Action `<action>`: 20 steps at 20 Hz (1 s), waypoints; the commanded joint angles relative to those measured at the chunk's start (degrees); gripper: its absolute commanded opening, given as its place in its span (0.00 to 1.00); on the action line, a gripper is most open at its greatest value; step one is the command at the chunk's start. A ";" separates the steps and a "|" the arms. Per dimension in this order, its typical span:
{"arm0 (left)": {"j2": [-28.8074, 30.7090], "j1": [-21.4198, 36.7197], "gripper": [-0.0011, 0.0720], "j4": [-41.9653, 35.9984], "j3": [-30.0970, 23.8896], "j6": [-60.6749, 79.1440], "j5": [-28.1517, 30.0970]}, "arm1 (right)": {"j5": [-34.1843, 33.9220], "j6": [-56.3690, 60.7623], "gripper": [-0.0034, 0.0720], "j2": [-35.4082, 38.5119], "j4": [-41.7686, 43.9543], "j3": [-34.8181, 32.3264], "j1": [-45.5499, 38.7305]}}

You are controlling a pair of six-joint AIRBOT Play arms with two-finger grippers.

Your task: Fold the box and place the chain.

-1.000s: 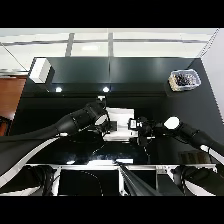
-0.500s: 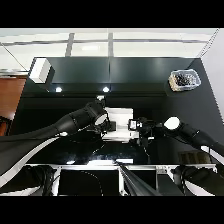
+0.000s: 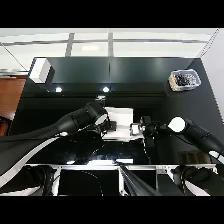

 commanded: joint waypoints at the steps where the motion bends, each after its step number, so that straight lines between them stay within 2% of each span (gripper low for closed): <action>1: 0.00 -0.04 0.05 0.09 0.07 -0.07 0.13 | 0.31 0.20 0.68 0.50 -0.85 0.07 0.00; 3: 0.00 -0.04 0.05 0.09 0.07 -0.07 0.20 | 0.52 0.20 0.68 0.48 3.21 0.07 0.20; 4: 0.00 -0.04 0.05 0.09 0.07 -0.07 0.28 | 0.52 0.17 0.63 0.42 4.66 0.07 0.59; 6: 0.00 -0.04 0.05 0.07 0.07 -0.07 0.37 | 0.35 0.20 0.34 -0.13 6.29 0.07 2.32; 7: 0.00 -0.04 0.05 0.07 0.07 -0.07 0.37 | 0.24 0.24 0.28 -0.63 6.58 0.07 3.17; 9: 0.00 -0.04 0.05 0.07 0.07 -0.07 0.37 | 0.07 0.33 0.28 -1.42 7.50 0.07 4.24; 13: -0.02 -0.04 0.05 0.02 0.07 -0.07 0.48 | -4.11 0.46 0.28 -2.67 16.28 0.07 4.31; 20: -0.02 -0.04 0.05 -0.09 0.07 -0.04 0.50 | -4.39 0.50 0.28 -3.21 16.70 0.07 4.31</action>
